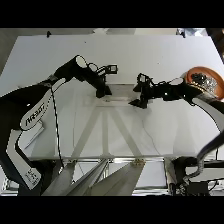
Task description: Fold the box and place the chain.
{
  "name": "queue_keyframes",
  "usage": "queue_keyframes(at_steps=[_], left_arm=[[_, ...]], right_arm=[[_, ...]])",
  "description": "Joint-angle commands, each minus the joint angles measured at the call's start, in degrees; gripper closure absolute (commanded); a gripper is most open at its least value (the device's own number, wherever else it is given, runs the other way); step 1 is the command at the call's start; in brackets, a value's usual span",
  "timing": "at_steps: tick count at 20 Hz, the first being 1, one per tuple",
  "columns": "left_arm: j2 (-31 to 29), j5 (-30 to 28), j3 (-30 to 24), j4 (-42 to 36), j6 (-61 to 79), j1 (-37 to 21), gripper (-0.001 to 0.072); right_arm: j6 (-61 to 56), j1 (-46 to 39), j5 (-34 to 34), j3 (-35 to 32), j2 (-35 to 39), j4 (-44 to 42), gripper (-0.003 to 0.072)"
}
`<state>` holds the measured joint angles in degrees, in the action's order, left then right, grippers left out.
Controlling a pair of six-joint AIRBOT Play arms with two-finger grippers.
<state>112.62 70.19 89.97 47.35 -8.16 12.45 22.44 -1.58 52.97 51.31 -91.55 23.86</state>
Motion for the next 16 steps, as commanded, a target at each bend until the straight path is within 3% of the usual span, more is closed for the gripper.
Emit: queue_keyframes(at_steps=[1,16], left_arm=[[0.04,-0.07,-0.02,-0.15,-0.02,0.04,0.0701],[0.04,-0.07,-0.02,-0.17,-0.02,0.04,0.0701]], right_arm=[[-1.64,0.02,4.37,1.92,-3.34,1.29,-0.0003],[-1.38,0.02,4.59,1.92,-3.72,4.37,-0.0003]])
